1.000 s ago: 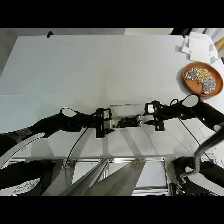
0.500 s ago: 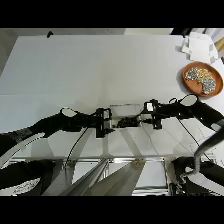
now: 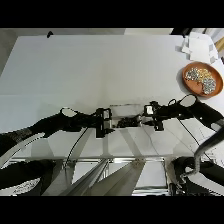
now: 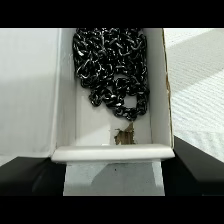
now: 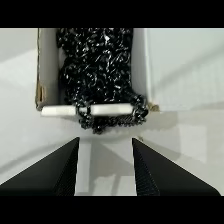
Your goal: Fold the box and place the chain.
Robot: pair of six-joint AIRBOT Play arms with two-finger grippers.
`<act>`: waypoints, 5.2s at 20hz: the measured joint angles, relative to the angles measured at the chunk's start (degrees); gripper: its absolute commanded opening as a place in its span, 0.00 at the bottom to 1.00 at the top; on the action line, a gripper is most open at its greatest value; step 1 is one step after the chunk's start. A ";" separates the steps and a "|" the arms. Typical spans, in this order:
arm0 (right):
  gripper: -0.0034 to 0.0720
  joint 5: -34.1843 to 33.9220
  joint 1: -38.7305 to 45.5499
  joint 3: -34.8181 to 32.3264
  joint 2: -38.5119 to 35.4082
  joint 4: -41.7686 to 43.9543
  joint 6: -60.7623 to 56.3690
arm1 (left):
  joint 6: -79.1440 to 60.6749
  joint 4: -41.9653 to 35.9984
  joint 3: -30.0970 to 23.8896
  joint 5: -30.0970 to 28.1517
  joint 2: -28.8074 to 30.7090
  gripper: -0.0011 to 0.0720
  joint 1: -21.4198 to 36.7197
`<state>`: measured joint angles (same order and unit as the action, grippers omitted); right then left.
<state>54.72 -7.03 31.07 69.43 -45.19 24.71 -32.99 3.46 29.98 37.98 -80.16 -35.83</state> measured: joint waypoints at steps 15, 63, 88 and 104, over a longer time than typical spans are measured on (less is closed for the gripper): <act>0.54 -3.93 0.00 -4.48 0.00 6.14 2.34 | 0.00 0.02 0.00 0.00 0.00 0.11 0.00; 0.06 0.57 -4.15 -4.76 -15.10 15.30 -11.28 | 0.00 0.02 0.00 0.00 0.00 0.11 0.00; 0.08 -3.76 -12.76 12.24 -12.20 11.30 -22.82 | -0.02 0.00 0.00 0.00 0.00 0.11 0.00; 0.28 1.42 -12.24 13.90 -0.55 6.49 -22.80 | -0.02 0.00 0.00 0.00 0.00 0.11 0.00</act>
<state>56.14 -19.27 44.97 68.88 -38.70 1.91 -33.01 3.46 29.98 37.98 -80.16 -35.83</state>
